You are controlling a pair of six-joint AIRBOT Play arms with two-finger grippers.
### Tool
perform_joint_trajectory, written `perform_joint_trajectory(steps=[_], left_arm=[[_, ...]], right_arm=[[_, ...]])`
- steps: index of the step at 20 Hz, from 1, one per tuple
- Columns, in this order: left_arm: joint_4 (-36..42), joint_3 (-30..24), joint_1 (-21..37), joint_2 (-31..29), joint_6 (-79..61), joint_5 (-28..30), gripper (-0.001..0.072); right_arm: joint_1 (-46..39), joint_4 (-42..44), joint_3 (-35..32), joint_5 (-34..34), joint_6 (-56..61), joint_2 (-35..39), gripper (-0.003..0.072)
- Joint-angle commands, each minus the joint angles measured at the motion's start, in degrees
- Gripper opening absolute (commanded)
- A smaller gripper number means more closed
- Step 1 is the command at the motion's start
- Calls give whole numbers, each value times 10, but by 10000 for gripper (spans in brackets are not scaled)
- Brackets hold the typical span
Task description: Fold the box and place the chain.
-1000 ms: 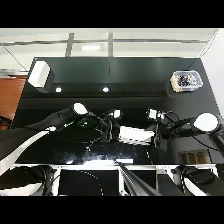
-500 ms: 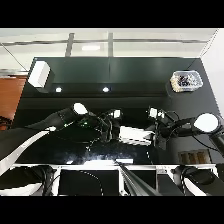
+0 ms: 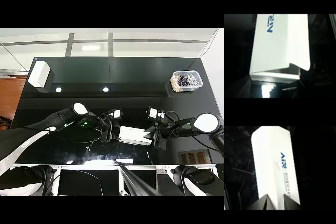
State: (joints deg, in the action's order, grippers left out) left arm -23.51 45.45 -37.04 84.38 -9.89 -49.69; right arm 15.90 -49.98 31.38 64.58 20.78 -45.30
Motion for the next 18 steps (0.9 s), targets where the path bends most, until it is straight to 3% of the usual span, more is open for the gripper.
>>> perform_joint_trajectory(steps=[1,12,13,15,17,18], left_arm=[[0,0,0,0,1,0,269],[0,0,0,0,1,0,269],[0,0,0,0,1,0,269],[0,0,0,0,0,0,269],[0,0,0,0,1,0,269],[0,0,0,0,1,0,269]], right_arm=[[0,-3,0,1,0,0,234],[1,-24,0,-7,0,0,241],[1,-23,0,-7,0,0,305],[1,-21,0,-7,0,0,334],[1,-21,0,-8,0,0,457],[1,-21,0,-8,0,0,458]])
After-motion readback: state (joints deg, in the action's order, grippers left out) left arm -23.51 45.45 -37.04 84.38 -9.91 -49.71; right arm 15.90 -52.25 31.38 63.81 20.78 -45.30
